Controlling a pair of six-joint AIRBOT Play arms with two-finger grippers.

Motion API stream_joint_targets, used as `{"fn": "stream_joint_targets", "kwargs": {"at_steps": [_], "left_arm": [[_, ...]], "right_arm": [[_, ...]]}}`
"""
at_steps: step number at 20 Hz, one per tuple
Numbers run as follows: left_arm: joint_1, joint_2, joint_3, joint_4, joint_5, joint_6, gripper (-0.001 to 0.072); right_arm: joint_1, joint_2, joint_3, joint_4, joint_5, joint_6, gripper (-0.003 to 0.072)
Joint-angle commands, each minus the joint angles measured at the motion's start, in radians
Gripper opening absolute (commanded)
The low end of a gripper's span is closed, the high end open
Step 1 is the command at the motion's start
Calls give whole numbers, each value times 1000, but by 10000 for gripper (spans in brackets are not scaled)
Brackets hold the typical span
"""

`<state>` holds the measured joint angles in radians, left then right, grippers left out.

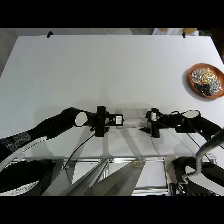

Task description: Fold the box and place the chain.

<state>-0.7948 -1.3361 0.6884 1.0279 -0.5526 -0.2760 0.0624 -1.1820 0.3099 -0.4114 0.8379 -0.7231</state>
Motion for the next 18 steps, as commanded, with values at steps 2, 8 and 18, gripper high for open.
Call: {"fn": "stream_joint_targets", "kwargs": {"at_steps": [2, 8, 18], "left_arm": [[-1, -5, -1, -3, -6, 5, 390], [-1, 3, 0, -53, -15, 55, 339], [-1, 29, 0, -144, -15, 101, 286]], "right_arm": [[0, 1, 0, 0, 0, 0, 356], [0, 1, 0, 0, 0, 0, 356], [0, 1, 0, 0, 0, 0, 356]]}}
